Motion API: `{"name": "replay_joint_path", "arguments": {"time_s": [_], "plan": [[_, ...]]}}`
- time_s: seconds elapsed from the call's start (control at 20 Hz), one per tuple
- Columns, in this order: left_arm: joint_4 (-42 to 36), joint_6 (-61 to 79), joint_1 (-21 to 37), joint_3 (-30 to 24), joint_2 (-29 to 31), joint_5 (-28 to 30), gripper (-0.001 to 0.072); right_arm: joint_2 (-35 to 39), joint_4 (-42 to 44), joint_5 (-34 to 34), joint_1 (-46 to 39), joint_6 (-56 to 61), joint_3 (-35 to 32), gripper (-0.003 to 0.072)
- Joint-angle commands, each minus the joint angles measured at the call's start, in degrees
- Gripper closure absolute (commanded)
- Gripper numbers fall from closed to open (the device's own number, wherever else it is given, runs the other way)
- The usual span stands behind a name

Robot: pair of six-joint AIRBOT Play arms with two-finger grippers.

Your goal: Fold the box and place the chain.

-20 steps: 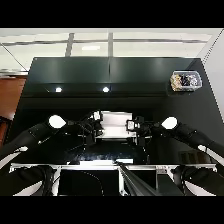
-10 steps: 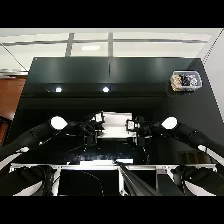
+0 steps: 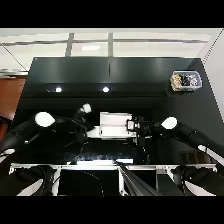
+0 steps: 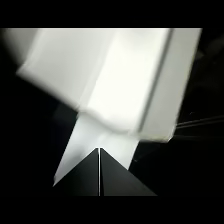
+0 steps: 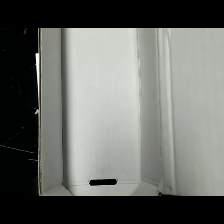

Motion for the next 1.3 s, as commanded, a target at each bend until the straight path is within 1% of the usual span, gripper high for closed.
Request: {"name": "replay_joint_path", "arguments": {"time_s": [0.0,0.05,0.1,0.15,0.2,0.25,0.3,0.35,0.45,0.5,0.6,0.7,0.8,0.85,0.95,1.0,1.05,1.1,1.2,1.25], "plan": [[7.26,-26.82,15.89,0.15,4.46,-9.73,0.068,-0.02,-0.02,0.02,0.04,-0.04,0.02,0.0151],[7.56,-34.77,21.62,0.0,3.78,-12.79,0.068,-0.02,-0.02,0.02,0.04,-0.04,0.02,0.0151],[7.69,-40.74,26.14,-0.33,2.71,-15.45,0.068,-0.02,-0.02,0.02,0.04,-0.04,0.02,0.0151],[8.0,-43.47,29.33,-0.72,1.29,-17.44,0.068,-0.02,-0.02,0.04,0.04,-0.04,0.02,0.0151],[8.7,-44.0,31.58,-1.33,-0.35,-18.51,0.068,-0.02,-0.04,0.04,0.04,-0.04,0.02,0.0151],[8.46,-47.3,32.92,-2.21,-1.88,-18.05,0.0681,-0.02,-0.02,0.04,0.04,-0.04,0.02,0.0152],[7.19,-51.25,33.57,-3.37,-3.65,-16.57,0.068,-0.02,-0.02,0.02,0.04,-0.04,0.02,0.0151],[4.11,-51.19,33.38,-4.5,-5.55,-15.41,0.068,-0.02,-0.02,0.04,0.04,-0.04,0.02,0.0151],[-3.72,-44.61,31.04,-5.62,-9.49,-15.72,0.068,-0.02,-0.02,0.02,0.04,-0.04,0.02,0.0151],[-6.82,-41.83,28.89,-5.6,-11.23,-15.65,0.068,-0.02,-0.02,0.02,0.04,-0.04,0.02,0.0152],[-11.98,-39.87,23.34,-5.4,-14.01,-13.31,0.068,-0.02,-0.02,0.02,0.04,-0.02,0.02,0.0151],[-13.18,-39.28,17.51,-4.57,-14.97,-10.21,0.0681,-0.02,-0.02,0.02,0.04,-0.02,0.02,0.0152],[-13.18,-38.34,13.03,-3.02,-14.95,-9.7,0.0681,-0.02,-0.02,0.02,0.04,0.0,0.02,0.0151],[-13.18,-38.34,11.63,-2.23,-14.95,-10.12,0.0681,-0.02,-0.02,0.02,0.04,0.0,0.02,0.0151],[-13.14,-37.4,10.88,-0.85,-14.93,-11.98,0.0676,-0.02,-0.02,0.02,0.04,-0.02,0.02,0.0151],[-12.48,-37.13,11.08,-0.17,-14.91,-12.87,0.0632,-0.02,-0.02,0.02,0.04,-0.02,0.02,0.0152],[-11.69,-37.13,11.21,0.57,-14.88,-13.62,0.0469,-0.02,-0.02,0.02,0.04,0.0,0.02,0.0151],[-10.73,-37.11,11.3,1.38,-14.88,-14.14,0.0345,-0.02,-0.02,0.02,0.04,-0.02,0.02,0.0151],[-10.75,-37.03,11.3,2.56,-14.88,-14.97,0.0205,-0.02,-0.02,0.02,0.04,0.0,0.02,0.0151],[-10.78,-36.81,11.3,3.17,-14.88,-15.63,0.0165,-0.02,-0.02,0.02,0.04,0.0,0.02,0.0151]]}}
